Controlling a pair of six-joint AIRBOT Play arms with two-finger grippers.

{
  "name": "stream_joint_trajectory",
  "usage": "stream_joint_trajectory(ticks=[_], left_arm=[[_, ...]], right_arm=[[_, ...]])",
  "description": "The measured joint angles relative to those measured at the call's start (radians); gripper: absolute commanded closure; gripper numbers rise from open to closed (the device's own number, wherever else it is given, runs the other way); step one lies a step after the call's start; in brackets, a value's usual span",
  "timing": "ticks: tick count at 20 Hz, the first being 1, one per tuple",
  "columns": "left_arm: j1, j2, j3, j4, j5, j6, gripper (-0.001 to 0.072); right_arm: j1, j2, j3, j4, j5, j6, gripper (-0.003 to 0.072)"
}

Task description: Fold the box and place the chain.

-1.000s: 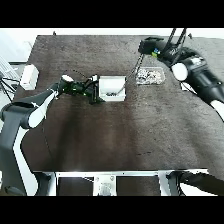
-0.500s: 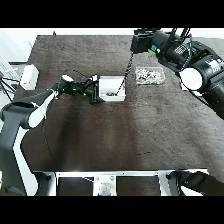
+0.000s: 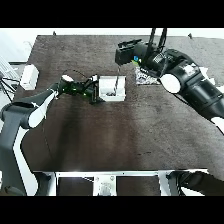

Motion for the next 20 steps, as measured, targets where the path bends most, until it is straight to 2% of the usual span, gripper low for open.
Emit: stream_joint_trajectory(ticks=[4, 11, 12, 14, 20], left_arm=[[0.000, 0.000, 0.000, 0.000, 0.000, 0.000, 0.0253], [0.000, 0.000, 0.000, 0.000, 0.000, 0.000, 0.0253], [0.000, 0.000, 0.000, 0.000, 0.000, 0.000, 0.0253], [0.000, 0.000, 0.000, 0.000, 0.000, 0.000, 0.0253], [0.000, 0.000, 0.000, 0.000, 0.000, 0.000, 0.0253]], right_arm=[[0.001, -0.073, -0.032, 0.003, -0.002, 0.026, 0.0675], [0.002, -0.277, -0.073, 0.030, -0.008, 0.045, 0.0670], [0.002, -0.294, -0.075, 0.034, -0.008, 0.045, 0.0604], [0.001, -0.315, -0.076, 0.040, -0.010, 0.045, 0.0331], [0.001, -0.301, -0.077, 0.047, 0.009, 0.010, 0.0328]])
